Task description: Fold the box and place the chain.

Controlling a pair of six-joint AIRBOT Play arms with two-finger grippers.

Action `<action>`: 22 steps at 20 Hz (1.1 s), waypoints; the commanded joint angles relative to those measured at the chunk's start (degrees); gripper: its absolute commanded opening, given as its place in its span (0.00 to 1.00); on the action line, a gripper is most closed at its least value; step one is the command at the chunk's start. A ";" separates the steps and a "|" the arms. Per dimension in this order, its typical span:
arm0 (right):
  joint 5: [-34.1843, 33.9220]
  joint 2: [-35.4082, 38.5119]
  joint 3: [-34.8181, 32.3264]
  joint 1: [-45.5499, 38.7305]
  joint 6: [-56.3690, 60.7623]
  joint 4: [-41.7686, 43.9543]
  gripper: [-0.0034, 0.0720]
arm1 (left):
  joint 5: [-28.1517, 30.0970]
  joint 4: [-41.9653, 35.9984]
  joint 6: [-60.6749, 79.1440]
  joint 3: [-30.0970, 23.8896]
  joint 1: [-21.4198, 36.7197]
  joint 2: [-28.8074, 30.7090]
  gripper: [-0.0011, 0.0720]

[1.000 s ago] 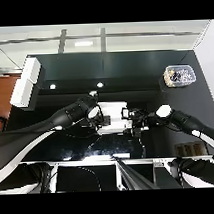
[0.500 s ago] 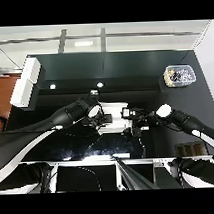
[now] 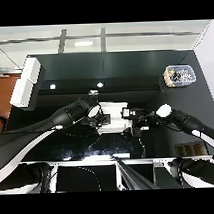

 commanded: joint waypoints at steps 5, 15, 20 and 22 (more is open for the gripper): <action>0.63 1.09 0.04 0.00 1.97 -0.42 0.90 | 0.24 -0.22 1.68 0.07 -0.02 0.02 0.05; 7.39 13.81 -0.44 0.00 13.49 -13.07 0.89 | -1.86 0.81 3.87 0.44 -0.02 0.07 0.05; 5.42 12.04 -1.33 0.57 9.97 -12.63 0.89 | -2.73 1.36 3.85 0.44 -0.04 0.04 0.05; 3.06 11.10 -1.33 0.57 9.79 -12.59 0.89 | -2.60 1.33 3.89 0.44 -0.04 0.04 0.05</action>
